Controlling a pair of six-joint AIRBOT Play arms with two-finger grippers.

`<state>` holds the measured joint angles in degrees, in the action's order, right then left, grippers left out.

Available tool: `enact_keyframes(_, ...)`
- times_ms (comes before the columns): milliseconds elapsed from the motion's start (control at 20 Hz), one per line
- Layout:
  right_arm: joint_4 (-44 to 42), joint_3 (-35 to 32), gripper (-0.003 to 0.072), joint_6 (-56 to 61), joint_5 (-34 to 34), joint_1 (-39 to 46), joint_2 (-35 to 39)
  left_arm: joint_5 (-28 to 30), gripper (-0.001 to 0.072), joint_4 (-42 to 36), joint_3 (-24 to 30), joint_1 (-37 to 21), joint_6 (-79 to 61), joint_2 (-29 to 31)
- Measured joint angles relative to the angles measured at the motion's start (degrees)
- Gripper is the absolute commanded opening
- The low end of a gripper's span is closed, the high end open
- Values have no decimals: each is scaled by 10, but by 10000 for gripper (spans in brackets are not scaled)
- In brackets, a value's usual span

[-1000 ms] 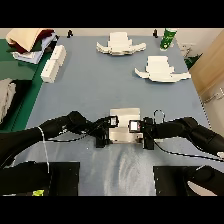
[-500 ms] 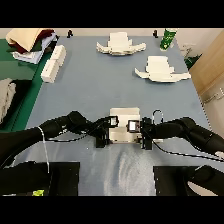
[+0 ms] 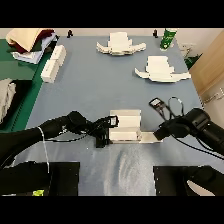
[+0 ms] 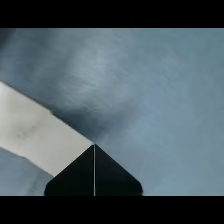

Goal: Fold the box.

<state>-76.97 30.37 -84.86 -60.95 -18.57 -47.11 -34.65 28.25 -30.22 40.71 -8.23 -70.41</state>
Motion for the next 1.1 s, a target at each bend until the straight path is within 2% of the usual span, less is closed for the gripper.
enact_keyframes(100, 14, 2, 3, 71, -24, 59, -9, 0, 525, 0, 0, 0, 0, 0)
enact_keyframes(200, -26, 3, 2, 83, -28, 132, -27, 1, 525, 0, 0, 0, 0, 0)
enact_keyframes(350, -189, 4, 2, -4, -27, 242, -67, 0, 525, 0, 0, 0, 0, 0)
enact_keyframes(500, -323, 4, 2, -92, -32, 306, -111, 1, 525, 0, 0, 0, 0, 0)
enact_keyframes(800, -466, 5, 2, -200, -79, 340, -157, 1, 525, 0, 0, 0, 0, 0)
enact_keyframes(1100, -509, 2, 4, -226, -98, 326, -156, 1, 525, 0, 0, 0, 0, 0)
